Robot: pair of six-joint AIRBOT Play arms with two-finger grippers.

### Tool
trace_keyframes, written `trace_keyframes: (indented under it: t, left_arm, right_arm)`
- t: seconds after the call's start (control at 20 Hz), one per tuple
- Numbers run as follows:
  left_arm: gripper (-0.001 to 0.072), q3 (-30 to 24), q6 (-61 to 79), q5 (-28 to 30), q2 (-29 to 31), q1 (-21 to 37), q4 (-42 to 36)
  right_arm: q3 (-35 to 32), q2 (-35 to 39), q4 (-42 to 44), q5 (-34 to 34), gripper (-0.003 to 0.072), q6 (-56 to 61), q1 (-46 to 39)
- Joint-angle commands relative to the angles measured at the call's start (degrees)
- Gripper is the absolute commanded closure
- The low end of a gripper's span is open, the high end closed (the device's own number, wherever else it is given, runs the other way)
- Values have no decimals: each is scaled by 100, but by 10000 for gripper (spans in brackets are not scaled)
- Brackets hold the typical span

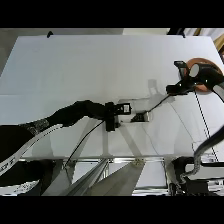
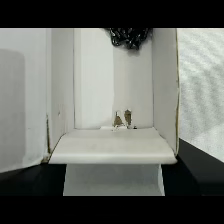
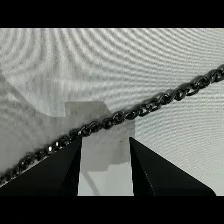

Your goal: Fold the box and place the chain.

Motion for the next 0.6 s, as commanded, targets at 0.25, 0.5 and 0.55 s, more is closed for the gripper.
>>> trace_keyframes:
  t: [0.25, 0.5, 0.55]
  left_arm:
    - [557, 0, 0, 7, 4, -2, 0]
    - [557, 0, 0, 7, 4, -2, 0]
    - [557, 0, 0, 7, 2, -2, 0]
  right_arm:
    - [55, -173, -61, -168, 449, 181, 33]
    - [52, -188, -37, -68, 665, 160, 37]
    - [52, -188, -37, -7, 675, 157, 37]
